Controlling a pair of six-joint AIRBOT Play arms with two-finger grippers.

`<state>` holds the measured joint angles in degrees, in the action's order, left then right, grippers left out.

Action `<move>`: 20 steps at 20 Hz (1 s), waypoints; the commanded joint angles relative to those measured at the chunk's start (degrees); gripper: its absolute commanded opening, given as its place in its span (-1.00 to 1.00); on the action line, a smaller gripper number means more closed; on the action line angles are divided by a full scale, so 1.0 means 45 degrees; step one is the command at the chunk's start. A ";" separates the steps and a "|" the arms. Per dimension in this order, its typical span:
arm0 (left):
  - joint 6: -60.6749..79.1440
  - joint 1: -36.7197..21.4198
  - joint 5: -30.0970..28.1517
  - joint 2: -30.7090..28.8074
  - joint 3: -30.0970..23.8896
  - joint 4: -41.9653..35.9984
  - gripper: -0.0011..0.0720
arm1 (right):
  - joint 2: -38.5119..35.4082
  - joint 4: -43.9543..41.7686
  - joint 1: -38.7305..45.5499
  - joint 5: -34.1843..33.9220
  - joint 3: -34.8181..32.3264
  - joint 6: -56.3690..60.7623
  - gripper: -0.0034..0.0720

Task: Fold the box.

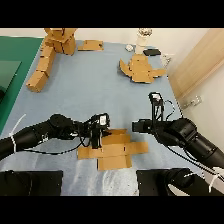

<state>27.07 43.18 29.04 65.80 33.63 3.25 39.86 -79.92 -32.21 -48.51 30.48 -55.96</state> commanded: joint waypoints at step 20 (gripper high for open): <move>0.0058 0.0005 -0.0126 0.1321 0.0107 0.0427 -0.93 | -0.0010 -0.0102 -0.0015 0.0010 -0.0005 0.0005 -0.90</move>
<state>28.40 43.18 28.49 71.48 34.06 3.16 39.86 -80.34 -32.21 -48.47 30.48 -55.94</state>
